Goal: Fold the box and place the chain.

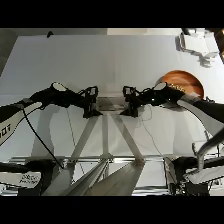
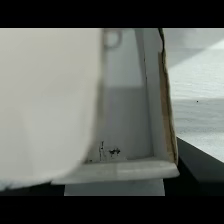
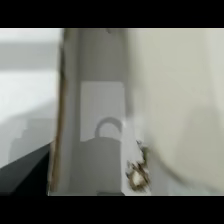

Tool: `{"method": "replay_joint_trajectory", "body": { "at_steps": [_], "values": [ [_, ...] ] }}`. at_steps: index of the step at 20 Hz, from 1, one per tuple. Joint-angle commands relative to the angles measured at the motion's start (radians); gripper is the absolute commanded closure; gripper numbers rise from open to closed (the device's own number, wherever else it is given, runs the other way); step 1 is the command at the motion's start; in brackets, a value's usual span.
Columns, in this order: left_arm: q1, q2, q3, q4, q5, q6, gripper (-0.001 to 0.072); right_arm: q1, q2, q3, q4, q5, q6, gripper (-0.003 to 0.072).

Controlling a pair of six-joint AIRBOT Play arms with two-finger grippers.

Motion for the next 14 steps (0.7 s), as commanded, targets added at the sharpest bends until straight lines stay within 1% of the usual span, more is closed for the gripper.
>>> {"method": "replay_joint_trajectory", "body": {
  "at_steps": [1, 4, 10, 14],
  "values": [
    [0.0, 0.0, 0.0, 0.0, -0.002, -0.001, 0.0567, -0.001, 0.017, 0.001, -0.022, 0.003, 0.001, -0.0021],
    [0.0, 0.0, 0.0, 0.0, -0.004, -0.001, 0.0567, -0.001, 0.082, 0.001, -0.095, -0.004, 0.063, -0.002],
    [0.0, 0.0, 0.0, 0.001, -0.005, -0.001, 0.0567, -0.001, 0.26, 0.001, -0.386, -0.003, 0.326, -0.0011],
    [0.0, 0.0, 0.0, 0.001, -0.005, -0.001, 0.0567, -0.001, 0.373, 0.001, -0.51, 0.039, 0.465, -0.0003]
  ]
}}
